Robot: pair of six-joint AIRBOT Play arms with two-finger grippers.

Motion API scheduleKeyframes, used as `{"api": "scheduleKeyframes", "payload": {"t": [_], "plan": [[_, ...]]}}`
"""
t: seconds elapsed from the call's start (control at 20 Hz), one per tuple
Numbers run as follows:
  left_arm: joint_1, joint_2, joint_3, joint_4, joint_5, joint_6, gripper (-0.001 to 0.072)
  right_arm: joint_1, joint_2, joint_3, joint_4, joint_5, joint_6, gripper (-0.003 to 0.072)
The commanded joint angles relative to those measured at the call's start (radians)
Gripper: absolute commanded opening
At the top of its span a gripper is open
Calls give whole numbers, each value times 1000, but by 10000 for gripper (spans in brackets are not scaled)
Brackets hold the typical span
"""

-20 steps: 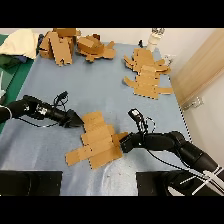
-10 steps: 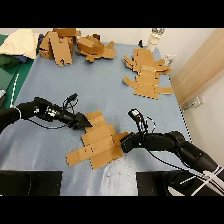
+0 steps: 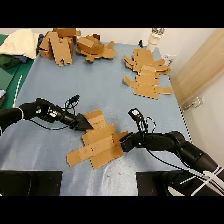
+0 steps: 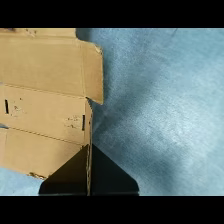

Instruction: Fold the box.

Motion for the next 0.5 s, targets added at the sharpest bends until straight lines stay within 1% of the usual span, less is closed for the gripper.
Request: {"api": "scheduleKeyframes", "payload": {"t": [0.0, 0.25, 0.3, 0.35, 0.45], "plan": [[0, -2, 1, -2, -3, 16, 165, 1, 1, 0, 0, 4, 0, -1], [0, -2, 1, -13, -3, 52, 162, 1, 1, 0, 0, 5, 0, 0], [0, -2, 1, -17, -2, 66, 46, 1, 1, 0, 0, 5, 0, 0], [0, -2, 1, -26, -3, 89, 15, 1, 1, 0, 0, 5, 0, 0], [0, -2, 1, -49, -3, 134, 15, 1, 1, 0, 0, 5, 0, 0]]}}
